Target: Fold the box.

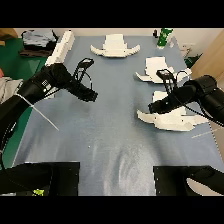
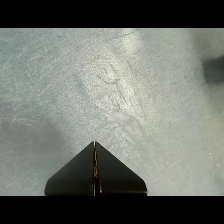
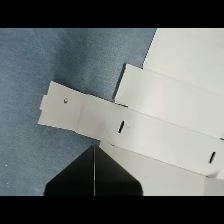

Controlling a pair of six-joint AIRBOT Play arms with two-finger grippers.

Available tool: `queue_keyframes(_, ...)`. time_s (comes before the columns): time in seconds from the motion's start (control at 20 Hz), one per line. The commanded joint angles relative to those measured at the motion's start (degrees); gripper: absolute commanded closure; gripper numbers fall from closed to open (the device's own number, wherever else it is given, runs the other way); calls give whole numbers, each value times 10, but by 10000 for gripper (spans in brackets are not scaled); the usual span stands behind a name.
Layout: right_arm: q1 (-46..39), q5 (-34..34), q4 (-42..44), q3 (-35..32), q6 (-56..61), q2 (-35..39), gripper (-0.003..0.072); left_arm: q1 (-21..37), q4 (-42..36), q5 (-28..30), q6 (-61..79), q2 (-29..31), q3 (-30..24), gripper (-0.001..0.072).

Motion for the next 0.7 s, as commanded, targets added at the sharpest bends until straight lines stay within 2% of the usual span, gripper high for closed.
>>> queue_keyframes(0.0,0,0,0,0,0,0,683,0,0,0,0,0,0,695)
queue_keyframes(0.65,0,16,3,0,0,0,683,0,0,0,0,0,0,694)
